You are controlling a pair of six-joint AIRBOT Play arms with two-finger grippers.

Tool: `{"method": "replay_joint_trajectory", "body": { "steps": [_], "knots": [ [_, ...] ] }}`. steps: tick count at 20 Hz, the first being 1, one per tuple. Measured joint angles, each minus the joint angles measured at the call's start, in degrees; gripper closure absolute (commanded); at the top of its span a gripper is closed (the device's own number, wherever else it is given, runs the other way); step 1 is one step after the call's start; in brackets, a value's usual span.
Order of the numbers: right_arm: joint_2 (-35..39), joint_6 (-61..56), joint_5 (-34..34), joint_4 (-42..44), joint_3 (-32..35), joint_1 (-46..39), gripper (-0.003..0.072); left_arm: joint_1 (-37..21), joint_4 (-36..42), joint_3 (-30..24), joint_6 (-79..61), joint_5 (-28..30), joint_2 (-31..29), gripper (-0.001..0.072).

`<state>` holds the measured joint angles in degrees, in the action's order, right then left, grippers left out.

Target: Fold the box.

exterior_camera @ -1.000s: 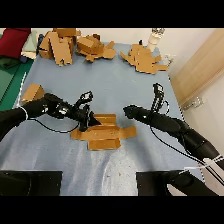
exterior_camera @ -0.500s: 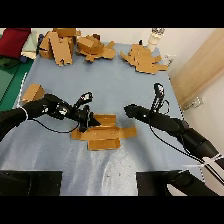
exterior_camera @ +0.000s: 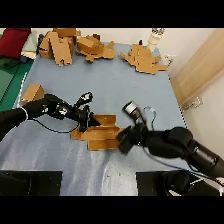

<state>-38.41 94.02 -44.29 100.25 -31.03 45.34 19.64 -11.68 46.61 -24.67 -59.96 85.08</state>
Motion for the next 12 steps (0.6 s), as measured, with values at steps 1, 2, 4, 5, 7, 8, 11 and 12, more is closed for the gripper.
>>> {"method": "replay_joint_trajectory", "body": {
  "steps": [1,2,4,5,7,8,11,12],
  "knots": [
    [0.0,0.2,-1.4,-1.3,0.3,3.4,0.0262,0.0,0.0,0.0,0.0,0.0,0.0,0.0697],
    [-0.4,0.3,-2.5,-3.0,0.6,6.7,0.0261,0.0,0.0,0.0,0.0,0.0,0.0,0.0697],
    [-2.3,0.4,-4.0,-6.9,1.1,10.9,0.0259,0.0,0.1,0.0,0.0,0.0,0.0,0.0697],
    [-3.6,0.4,-4.3,-8.6,1.2,12.1,0.0259,0.0,0.1,0.0,0.0,0.0,0.0,0.0697],
    [-7.0,0.5,-4.9,-11.4,1.4,13.8,0.0259,0.0,0.1,0.0,0.0,0.0,0.0,0.0697],
    [-8.7,0.5,-5.0,-12.3,1.4,14.4,0.0259,0.0,0.2,0.0,0.0,0.0,0.0,0.0697],
    [-12.8,0.5,-4.0,-14.7,1.5,15.2,0.0260,0.0,0.2,0.0,0.0,0.0,0.0,0.0697],
    [-13.6,0.5,-2.8,-15.7,1.5,15.3,0.0259,0.0,0.2,0.0,0.0,0.0,0.0,0.0697]
  ]
}}
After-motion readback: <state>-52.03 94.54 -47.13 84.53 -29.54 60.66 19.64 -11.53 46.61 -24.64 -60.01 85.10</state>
